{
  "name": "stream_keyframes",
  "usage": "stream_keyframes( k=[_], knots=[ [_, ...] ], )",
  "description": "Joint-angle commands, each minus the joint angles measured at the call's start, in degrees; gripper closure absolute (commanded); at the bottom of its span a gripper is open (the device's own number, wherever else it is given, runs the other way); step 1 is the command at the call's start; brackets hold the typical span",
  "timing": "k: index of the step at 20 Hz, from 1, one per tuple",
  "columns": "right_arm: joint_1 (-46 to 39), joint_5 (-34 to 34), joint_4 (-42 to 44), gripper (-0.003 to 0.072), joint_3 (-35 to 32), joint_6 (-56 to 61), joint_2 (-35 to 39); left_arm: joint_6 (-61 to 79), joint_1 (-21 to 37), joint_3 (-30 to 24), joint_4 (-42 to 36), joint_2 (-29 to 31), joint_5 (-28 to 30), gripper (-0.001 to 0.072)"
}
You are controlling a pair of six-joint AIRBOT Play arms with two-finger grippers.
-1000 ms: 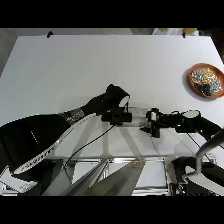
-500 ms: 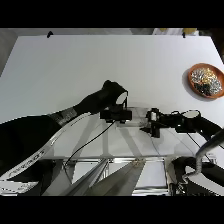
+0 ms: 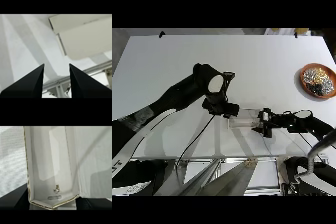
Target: Fold the box and place the chain.
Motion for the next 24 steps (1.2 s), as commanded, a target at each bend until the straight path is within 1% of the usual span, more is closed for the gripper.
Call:
stream_keyframes(
  k=[1, 4, 6, 9, 11, 13, 14, 16, 17, 19, 21, 22, 23, 24],
  knots=[
    [0.0, 0.0, 0.0, 0.033, 0.0, 0.0, 0.1, 7.5, 0.9, 0.0, -0.2, 3.1, -4.1, 0.0357],
    [0.0, 0.0, 0.0, 0.033, 0.0, 0.0, 0.1, 11.1, 1.0, 0.0, -1.2, 4.4, -9.0, 0.0357],
    [0.0, 0.0, 0.0, 0.033, 0.0, 0.0, 0.1, 13.3, 1.0, 0.0, -1.5, 5.2, -10.9, 0.0357],
    [0.0, 0.0, 0.0, 0.033, 0.0, 0.0, 0.1, 17.9, 1.8, 0.0, -1.7, 6.8, -10.8, 0.0356],
    [0.0, 0.0, 0.0, 0.033, 0.0, 0.0, 0.1, 22.3, 3.2, -0.6, -2.6, 8.3, -9.4, 0.0355],
    [0.0, 0.0, 0.0, 0.033, 0.0, 0.0, 0.1, 27.8, 5.5, -3.3, -3.7, 10.7, -5.4, 0.0355],
    [0.0, 0.0, 0.0, 0.033, 0.0, 0.0, 0.1, 31.9, 6.9, -6.4, -4.3, 12.6, -1.7, 0.0352],
    [0.0, 0.0, 0.0, 0.033, 0.0, 0.0, 0.1, 44.0, 9.3, -14.8, -5.6, 17.1, 8.0, 0.0202],
    [0.0, 0.0, 0.0, 0.033, 0.0, 0.0, 0.1, 51.2, 10.6, -19.8, -6.8, 19.3, 13.6, 0.0177],
    [0.0, 0.0, 0.0, 0.033, 0.0, 0.0, 0.1, 68.0, 13.2, -28.9, -10.6, 21.5, 22.7, 0.0177],
    [0.0, 0.0, 0.0, 0.033, 0.0, 0.0, 0.1, 86.0, 15.4, -35.5, -14.9, 20.5, 28.6, 0.0177],
    [0.0, 0.0, 0.0, 0.033, 0.0, 0.0, 0.1, 94.7, 15.7, -37.6, -16.5, 19.4, 30.4, 0.0178],
    [0.0, 0.0, 0.0, 0.033, 0.0, 0.0, 0.1, 104.5, 15.8, -38.8, -18.6, 17.7, 31.0, 0.0179],
    [0.0, 0.0, 0.0, 0.033, 0.0, 0.0, 0.1, 112.0, 15.8, -38.9, -21.4, 15.7, 30.9, 0.018]
  ],
)
